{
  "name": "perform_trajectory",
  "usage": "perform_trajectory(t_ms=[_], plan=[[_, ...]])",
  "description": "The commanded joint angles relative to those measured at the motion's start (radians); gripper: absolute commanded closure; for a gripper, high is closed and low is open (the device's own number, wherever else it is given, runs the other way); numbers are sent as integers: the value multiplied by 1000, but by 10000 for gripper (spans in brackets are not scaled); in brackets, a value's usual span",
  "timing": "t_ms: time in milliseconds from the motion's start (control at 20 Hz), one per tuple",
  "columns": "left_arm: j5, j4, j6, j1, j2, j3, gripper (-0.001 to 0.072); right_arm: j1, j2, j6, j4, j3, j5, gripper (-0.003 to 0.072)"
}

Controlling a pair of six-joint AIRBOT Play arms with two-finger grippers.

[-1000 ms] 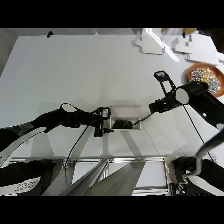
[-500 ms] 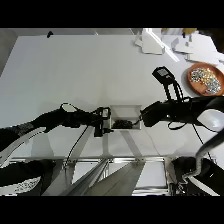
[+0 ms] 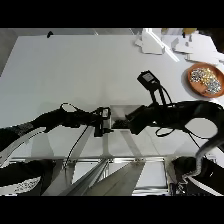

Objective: Fold the box and place the chain.

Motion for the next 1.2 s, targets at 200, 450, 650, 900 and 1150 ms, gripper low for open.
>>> perform_trajectory(t_ms=[200, 450, 650, 900, 1150], plan=[[0, 0, 0, 0, 1, 0, 501, 0, -106, 4, -146, 59, 27, 505], [0, 0, 0, 0, 1, 0, 501, -181, -106, 29, -235, 164, 108, 532], [0, 0, 0, 0, 1, 0, 501, -333, -150, 29, -302, 163, 190, 668], [0, 0, 0, 0, 1, 0, 501, -393, -246, 29, -322, 117, 190, 660], [0, 0, 0, 0, 1, 0, 501, -393, -342, 54, -317, 55, 163, 426]])
